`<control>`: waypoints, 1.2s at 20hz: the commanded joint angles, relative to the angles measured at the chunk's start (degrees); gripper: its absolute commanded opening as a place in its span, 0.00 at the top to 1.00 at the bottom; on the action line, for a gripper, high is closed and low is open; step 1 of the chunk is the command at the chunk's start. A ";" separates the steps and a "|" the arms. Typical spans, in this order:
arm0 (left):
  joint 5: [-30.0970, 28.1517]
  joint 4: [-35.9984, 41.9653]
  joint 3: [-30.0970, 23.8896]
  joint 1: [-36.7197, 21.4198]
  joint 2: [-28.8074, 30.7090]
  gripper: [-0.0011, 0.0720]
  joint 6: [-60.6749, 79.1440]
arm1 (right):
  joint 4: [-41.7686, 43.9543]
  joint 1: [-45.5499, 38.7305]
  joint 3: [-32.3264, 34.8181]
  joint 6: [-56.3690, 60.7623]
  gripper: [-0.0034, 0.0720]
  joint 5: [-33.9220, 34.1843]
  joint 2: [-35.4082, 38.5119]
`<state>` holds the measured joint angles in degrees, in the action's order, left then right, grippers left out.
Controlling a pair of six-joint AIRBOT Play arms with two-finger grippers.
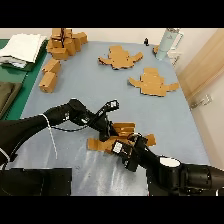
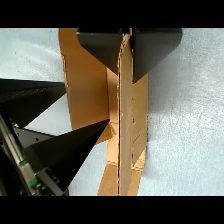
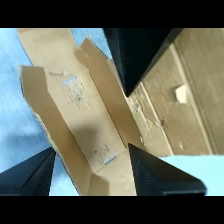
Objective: Fold the box.
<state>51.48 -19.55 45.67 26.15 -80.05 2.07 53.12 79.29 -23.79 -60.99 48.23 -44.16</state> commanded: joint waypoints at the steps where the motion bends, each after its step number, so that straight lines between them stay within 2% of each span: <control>1: 0.02 0.00 -0.02 -0.07 0.02 0.97 0.00 | 0.96 -0.04 0.79 -3.58 0.00 3.96 3.61; 5: 0.04 0.00 0.00 -0.07 0.02 0.97 0.00 | 0.98 -1.57 4.22 -12.07 0.00 4.50 12.46; 9: 0.00 0.00 0.00 -0.07 0.02 0.97 0.00 | 8.63 -12.72 6.03 -26.88 0.00 -2.25 14.80; 12: 0.00 0.00 0.00 -0.07 0.02 0.97 0.00 | 20.09 -24.48 6.23 -45.27 0.00 -9.70 13.79; 14: 0.00 0.00 -0.02 -0.07 0.02 0.97 0.00 | 32.48 -32.04 6.05 -61.07 0.00 -12.46 13.38; 16: -0.02 0.00 -0.02 -0.07 0.02 0.97 0.00 | 47.08 -39.10 5.79 -77.46 0.00 -11.74 12.20; 18: 0.02 0.00 -0.02 -0.07 0.02 0.97 0.00 | 58.18 -44.41 5.73 -88.43 0.00 -10.71 10.25; 20: 0.00 0.00 0.00 -0.07 0.02 0.97 0.00 | 63.49 -47.32 5.11 -93.88 0.00 -8.70 7.74; 24: 0.00 0.00 -0.02 -0.07 0.02 0.97 0.00 | 65.79 -48.63 2.01 -98.68 0.00 -4.57 1.66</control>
<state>51.48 -19.53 45.67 26.13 -80.05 2.04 112.84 32.82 -20.14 -151.70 41.12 -38.83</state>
